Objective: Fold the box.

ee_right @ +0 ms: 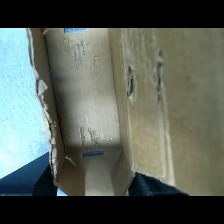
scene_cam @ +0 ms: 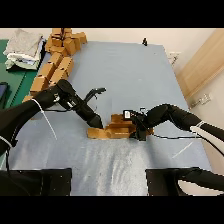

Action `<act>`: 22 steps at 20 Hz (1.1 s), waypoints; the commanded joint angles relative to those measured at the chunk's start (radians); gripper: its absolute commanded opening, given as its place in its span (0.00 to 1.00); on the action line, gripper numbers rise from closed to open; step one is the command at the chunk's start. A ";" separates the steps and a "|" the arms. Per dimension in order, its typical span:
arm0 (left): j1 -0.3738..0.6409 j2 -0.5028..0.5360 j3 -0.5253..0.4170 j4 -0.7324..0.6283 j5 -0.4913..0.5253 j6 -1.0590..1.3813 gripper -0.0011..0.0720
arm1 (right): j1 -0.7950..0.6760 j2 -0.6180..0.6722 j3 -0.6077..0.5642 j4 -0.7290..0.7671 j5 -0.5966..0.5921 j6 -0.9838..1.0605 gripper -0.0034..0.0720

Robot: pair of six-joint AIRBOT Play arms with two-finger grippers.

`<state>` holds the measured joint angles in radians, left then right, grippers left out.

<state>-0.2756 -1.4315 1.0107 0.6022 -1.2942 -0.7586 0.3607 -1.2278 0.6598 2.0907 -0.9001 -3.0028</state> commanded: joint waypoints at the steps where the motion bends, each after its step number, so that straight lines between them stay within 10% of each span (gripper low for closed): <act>1: -0.069 0.002 -0.021 -0.169 0.034 -0.159 0.03 | 0.001 0.000 0.000 -0.001 0.002 0.000 0.71; 7: -0.074 -0.076 0.045 -0.265 0.374 -0.186 0.03 | 0.001 0.000 0.000 -0.001 0.002 0.000 0.71; 22: -0.114 -0.201 0.094 0.013 0.438 -0.370 0.03 | 0.001 0.000 0.000 -0.001 0.002 0.000 0.71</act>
<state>-0.3714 -1.6268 1.1034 0.5896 -0.8749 -1.1183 0.3607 -1.2278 0.6598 2.0895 -0.8993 -3.0024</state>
